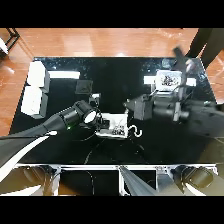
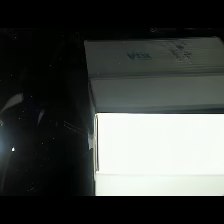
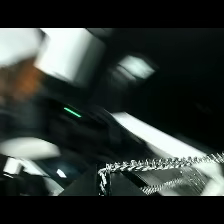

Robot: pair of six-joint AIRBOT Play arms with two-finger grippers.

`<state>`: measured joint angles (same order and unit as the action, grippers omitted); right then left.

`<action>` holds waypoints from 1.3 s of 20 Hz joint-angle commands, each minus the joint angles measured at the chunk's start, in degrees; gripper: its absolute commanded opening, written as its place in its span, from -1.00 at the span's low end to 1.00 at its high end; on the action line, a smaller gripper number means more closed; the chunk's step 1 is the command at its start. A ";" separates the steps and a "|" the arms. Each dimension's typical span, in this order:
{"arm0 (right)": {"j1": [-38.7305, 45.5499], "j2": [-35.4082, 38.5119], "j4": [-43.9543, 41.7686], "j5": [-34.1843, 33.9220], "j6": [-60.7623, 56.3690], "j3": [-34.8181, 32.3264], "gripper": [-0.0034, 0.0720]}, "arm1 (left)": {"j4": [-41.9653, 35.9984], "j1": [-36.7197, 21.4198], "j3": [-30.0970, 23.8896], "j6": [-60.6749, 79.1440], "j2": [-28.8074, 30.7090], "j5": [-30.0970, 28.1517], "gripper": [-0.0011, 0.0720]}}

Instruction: Fold the box and place the chain.

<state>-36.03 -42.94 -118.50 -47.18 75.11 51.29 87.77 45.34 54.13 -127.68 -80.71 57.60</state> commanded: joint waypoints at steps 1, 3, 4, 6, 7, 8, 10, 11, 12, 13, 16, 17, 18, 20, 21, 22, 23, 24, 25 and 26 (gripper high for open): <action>-0.31 -0.04 0.96 0.02 -5.01 -7.19 -0.82 | 0.02 0.00 0.07 0.00 0.00 0.09 -0.90; -1.97 -0.87 -4.11 4.92 -4.17 -9.94 -0.82 | 0.04 0.00 0.07 0.00 0.00 0.02 -0.90; -3.37 -1.99 -5.42 6.86 -4.15 -10.32 -0.82 | 0.04 0.00 0.07 0.02 0.00 0.00 -0.90; -6.36 -4.87 -7.80 10.88 -3.04 -10.29 -0.82 | 0.04 0.00 0.07 0.00 0.00 -0.02 -0.90; -7.43 -6.19 -7.82 13.07 -3.06 -10.29 -0.82 | 0.04 0.00 0.04 0.00 0.00 0.02 -0.90; -7.93 -7.39 -7.69 14.84 -3.06 -10.29 -0.82 | 0.02 0.00 0.04 0.00 0.00 0.07 -0.90; -6.40 -8.46 -6.40 15.82 -3.10 -10.29 -0.82 | 0.02 0.00 0.07 0.00 0.00 0.07 -0.90; -5.09 -8.44 -5.55 15.21 -3.10 -10.29 -0.82 | 0.02 0.00 0.04 0.00 0.00 0.07 -0.90; -3.74 -8.44 -5.53 13.90 -3.08 -10.29 -0.81 | 0.02 0.00 0.04 0.00 0.00 0.04 -0.90; -2.78 -8.44 -5.55 12.22 -3.08 -10.29 -0.36 | 0.02 0.00 0.04 0.00 0.00 0.04 -0.90; -0.98 -8.11 -5.55 6.03 -0.46 -10.08 0.99 | 0.07 0.00 0.04 0.00 0.00 -0.15 -0.90; -0.07 -7.52 -5.49 4.39 0.68 -9.79 0.99 | 0.09 0.00 0.07 0.00 0.00 -0.17 -0.90; 1.86 -6.21 -5.07 2.43 1.38 -9.55 0.99 | 0.09 0.00 0.04 0.00 0.00 -0.11 -0.90; 8.20 -2.25 -1.05 -1.75 1.60 -9.53 0.99 | 0.04 0.00 0.04 0.00 0.00 -0.11 -0.90; 12.37 -0.37 3.15 -4.15 0.87 -9.55 0.97 | 0.07 0.00 0.07 0.00 0.00 -0.15 -0.90; 16.48 0.48 8.09 -5.73 -0.68 -9.62 0.97 | 0.09 0.00 0.04 0.02 0.00 -0.15 -0.90; 20.48 0.28 12.98 -6.27 -2.32 -9.84 0.97 | 0.07 0.00 0.07 0.02 0.00 -0.20 -0.90; 24.37 -0.87 17.00 -4.83 -4.39 -10.36 0.97 | 0.07 -0.02 0.07 0.00 0.00 -0.39 -0.90; 27.32 -3.43 19.06 -2.12 -4.61 -10.49 0.97 | 0.07 -0.02 0.07 0.00 0.00 -0.39 -0.90; 28.96 -6.78 19.63 1.25 -4.61 -10.47 0.97 | 0.07 -0.02 0.07 0.02 0.00 -0.37 -0.90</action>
